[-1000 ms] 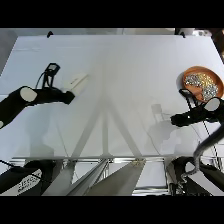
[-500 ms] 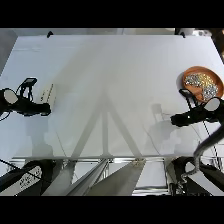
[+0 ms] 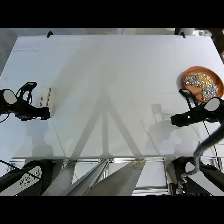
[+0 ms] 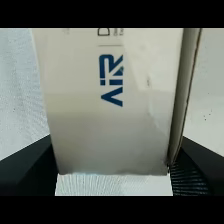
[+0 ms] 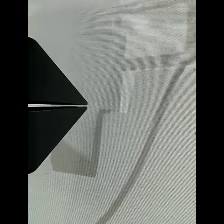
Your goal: Fold the box and place the chain.
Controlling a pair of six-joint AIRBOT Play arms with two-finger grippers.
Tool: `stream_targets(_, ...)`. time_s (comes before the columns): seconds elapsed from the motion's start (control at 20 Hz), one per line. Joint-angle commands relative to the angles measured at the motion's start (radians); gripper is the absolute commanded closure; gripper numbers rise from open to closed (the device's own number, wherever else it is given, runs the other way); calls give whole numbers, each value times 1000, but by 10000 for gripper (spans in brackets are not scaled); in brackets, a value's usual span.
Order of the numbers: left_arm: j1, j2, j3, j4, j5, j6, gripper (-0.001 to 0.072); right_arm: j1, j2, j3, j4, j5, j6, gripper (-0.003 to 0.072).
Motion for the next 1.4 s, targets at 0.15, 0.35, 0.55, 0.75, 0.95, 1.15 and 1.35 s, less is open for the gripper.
stream_targets(0.15,1,131,1,5,-11,3,17,-1,0,1,0,0,0,675)
stream_targets(0.35,1,328,1,16,-6,-3,20,-1,0,1,0,0,0,675)
stream_targets(0.55,-1,519,1,-21,-6,-4,23,-1,0,1,0,0,0,675)
stream_targets(0.75,-1,631,1,-145,-68,4,24,-1,0,1,0,0,0,675)
stream_targets(0.95,-6,647,1,-240,-159,25,24,-1,0,1,0,0,0,675)
stream_targets(1.15,-8,647,1,-251,-219,28,24,-1,0,1,0,0,0,675)
stream_targets(1.35,-8,647,1,-262,-240,31,24,-1,0,1,0,0,0,675)
